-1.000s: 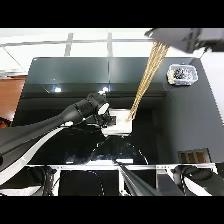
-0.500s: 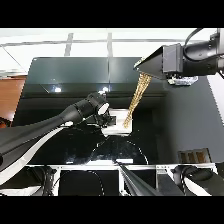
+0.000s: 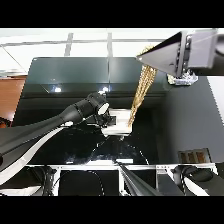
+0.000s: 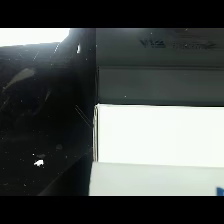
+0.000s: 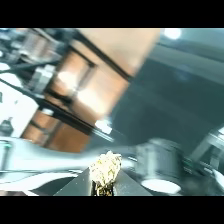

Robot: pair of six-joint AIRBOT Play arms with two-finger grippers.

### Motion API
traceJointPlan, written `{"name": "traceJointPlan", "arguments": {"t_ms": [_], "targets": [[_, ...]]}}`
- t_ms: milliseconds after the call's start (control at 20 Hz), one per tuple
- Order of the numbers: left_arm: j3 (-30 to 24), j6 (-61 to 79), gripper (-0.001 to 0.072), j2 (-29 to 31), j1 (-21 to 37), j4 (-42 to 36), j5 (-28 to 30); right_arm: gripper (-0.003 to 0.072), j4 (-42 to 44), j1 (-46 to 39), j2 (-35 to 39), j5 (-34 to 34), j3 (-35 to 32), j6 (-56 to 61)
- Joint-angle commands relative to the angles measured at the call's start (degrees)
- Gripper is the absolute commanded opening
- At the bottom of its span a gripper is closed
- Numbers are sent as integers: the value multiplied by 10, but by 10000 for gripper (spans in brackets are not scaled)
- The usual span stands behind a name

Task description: Fold the box and place the chain.

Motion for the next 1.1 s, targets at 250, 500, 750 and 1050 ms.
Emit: {"name": "traceJointPlan", "arguments": {"t_ms": [250, 500, 750, 1050], "targets": [[0, 0, 30, 0, 0, 0, 0, 14, -20, 27, 2, -31, -10, -11], [0, 0, 29, 0, 0, 0, -2, 14, -45, 33, 1, -42, -47, -2], [0, 0, 29, 0, 0, 0, -2, 14, -45, 33, 1, -66, -48, -2], [0, 0, 29, 0, 0, 0, -2, 14, -3, 22, 1, -103, -46, -14]]}}
